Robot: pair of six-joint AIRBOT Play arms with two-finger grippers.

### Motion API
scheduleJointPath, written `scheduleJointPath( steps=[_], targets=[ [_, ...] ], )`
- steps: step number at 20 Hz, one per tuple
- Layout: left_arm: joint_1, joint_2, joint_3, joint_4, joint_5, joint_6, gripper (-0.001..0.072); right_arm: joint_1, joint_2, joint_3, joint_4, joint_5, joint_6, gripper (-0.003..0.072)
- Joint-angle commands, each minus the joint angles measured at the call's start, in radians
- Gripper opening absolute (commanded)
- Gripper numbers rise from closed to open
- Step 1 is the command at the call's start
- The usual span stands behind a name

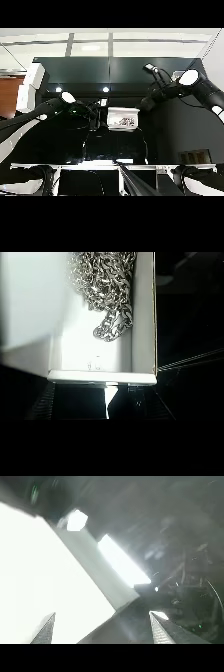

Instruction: Fold the box and place the chain.

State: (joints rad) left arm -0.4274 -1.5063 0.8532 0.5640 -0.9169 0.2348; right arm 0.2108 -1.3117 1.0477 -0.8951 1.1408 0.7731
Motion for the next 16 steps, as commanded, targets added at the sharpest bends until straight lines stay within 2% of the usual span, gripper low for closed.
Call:
scheduleJointPath(
  steps=[1, 3, 5, 11, 16],
  targets=[
    [0.000, 0.001, 0.001, 0.000, 0.001, 0.000, 0.0485, 0.049, 0.017, -0.028, -0.043, 0.036, -0.177, 0.0668],
    [0.000, 0.001, 0.001, 0.000, 0.000, 0.000, 0.0485, 0.105, 0.017, -0.045, -0.041, -0.004, -0.338, 0.0668],
    [0.000, 0.001, 0.001, 0.000, -0.001, 0.000, 0.0485, 0.139, 0.017, -0.044, -0.036, -0.032, -0.391, 0.0668],
    [0.000, 0.001, 0.001, 0.000, 0.000, -0.001, 0.0485, 0.214, 0.019, -0.044, -0.037, 0.029, -0.324, 0.0668],
    [0.000, 0.001, 0.001, 0.000, -0.001, -0.002, 0.0485, 0.218, 0.081, -0.045, -0.069, 0.026, -0.234, 0.0668]
  ],
)
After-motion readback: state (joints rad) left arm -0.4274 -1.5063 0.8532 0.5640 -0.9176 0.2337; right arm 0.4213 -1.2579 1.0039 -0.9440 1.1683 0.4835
